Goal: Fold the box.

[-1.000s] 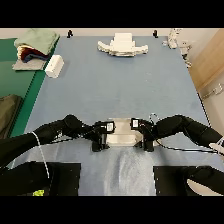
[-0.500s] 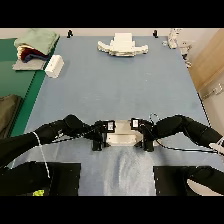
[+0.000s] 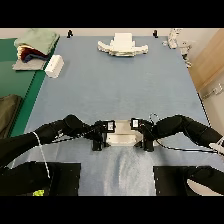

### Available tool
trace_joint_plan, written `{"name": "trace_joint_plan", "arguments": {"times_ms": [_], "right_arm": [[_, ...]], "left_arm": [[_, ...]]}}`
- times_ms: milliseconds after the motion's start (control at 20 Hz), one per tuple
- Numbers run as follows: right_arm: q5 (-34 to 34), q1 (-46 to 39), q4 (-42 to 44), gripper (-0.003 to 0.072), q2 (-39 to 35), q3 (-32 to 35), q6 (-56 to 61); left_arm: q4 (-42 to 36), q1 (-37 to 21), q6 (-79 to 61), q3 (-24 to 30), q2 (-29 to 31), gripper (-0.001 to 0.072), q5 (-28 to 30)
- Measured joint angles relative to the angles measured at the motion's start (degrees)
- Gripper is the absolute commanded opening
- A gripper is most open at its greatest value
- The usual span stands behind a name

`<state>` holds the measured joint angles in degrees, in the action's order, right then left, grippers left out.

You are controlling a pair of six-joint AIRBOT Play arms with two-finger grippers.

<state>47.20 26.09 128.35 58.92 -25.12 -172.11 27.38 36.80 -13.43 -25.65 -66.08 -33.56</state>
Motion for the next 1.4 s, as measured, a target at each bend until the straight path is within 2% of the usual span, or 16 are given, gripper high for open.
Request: {"name": "trace_joint_plan", "arguments": {"times_ms": [850, 900, 950, 1000, 1200, 1400], "right_arm": [[-0.1, 0.0, 0.0, 0.0560, 0.0, 0.0, 0.0], [-0.1, 0.0, 0.1, 0.0568, 0.0, 0.0, 0.0], [0.0, 0.0, 0.2, 0.0690, 0.0, 0.0, 0.1], [0.0, 0.0, 0.3, 0.0720, 0.0, 0.0, 0.3], [0.5, 0.0, -1.2, 0.0720, -1.5, 0.0, 4.3], [4.7, 0.0, -9.8, 0.0720, -7.2, 0.0, 17.4]], "left_arm": [[-0.2, 0.0, 0.0, 0.0, 0.0, 0.0440, 0.0], [-0.2, 0.0, 0.0, 0.0, 0.0, 0.0440, 0.0], [-0.2, 0.0, 0.0, 0.0, 0.0, 0.0440, 0.0], [-0.3, 0.0, 0.0, 0.0, 0.0, 0.0440, 0.0], [-0.3, 0.0, 0.0, 0.0, 0.0, 0.0440, 0.0], [-0.3, 0.0, 0.0, 0.0, 0.0, 0.0440, 0.0]]}}
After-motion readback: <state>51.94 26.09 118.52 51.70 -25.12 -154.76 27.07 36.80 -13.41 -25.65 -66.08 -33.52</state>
